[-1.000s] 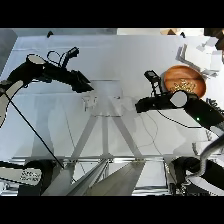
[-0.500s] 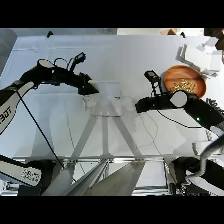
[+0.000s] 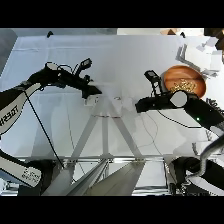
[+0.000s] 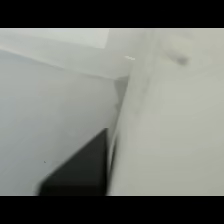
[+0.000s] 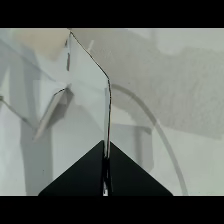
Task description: Fold the box and place the chain.
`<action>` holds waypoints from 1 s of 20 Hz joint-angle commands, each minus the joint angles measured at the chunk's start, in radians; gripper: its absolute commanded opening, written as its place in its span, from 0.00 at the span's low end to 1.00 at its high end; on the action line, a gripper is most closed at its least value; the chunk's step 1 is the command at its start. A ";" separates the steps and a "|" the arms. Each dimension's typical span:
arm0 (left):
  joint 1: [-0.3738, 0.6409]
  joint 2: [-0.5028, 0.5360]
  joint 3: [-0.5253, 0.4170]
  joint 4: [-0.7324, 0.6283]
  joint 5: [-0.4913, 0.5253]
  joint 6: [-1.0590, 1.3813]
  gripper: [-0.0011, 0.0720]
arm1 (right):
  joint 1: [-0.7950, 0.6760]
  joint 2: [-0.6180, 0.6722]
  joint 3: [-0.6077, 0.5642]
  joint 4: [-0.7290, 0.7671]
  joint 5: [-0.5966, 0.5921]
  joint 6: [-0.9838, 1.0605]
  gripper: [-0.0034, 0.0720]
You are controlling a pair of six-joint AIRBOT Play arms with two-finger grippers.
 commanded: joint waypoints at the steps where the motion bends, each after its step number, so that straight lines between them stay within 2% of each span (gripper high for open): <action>1: -0.002 -0.004 0.000 0.001 0.013 0.025 0.03 | 0.001 0.000 0.000 -0.002 0.004 0.000 0.06; 13: -0.002 0.004 0.000 0.001 0.030 0.024 0.03 | 0.001 0.000 0.000 -0.002 0.004 0.000 0.06; 16: -0.002 0.004 0.000 0.001 0.032 0.020 0.03 | 0.000 0.000 0.000 -0.059 0.003 -0.082 0.06; 20: -0.002 0.004 0.000 0.001 0.032 0.018 0.03 | 0.001 0.000 0.000 -0.060 -0.002 -0.081 0.06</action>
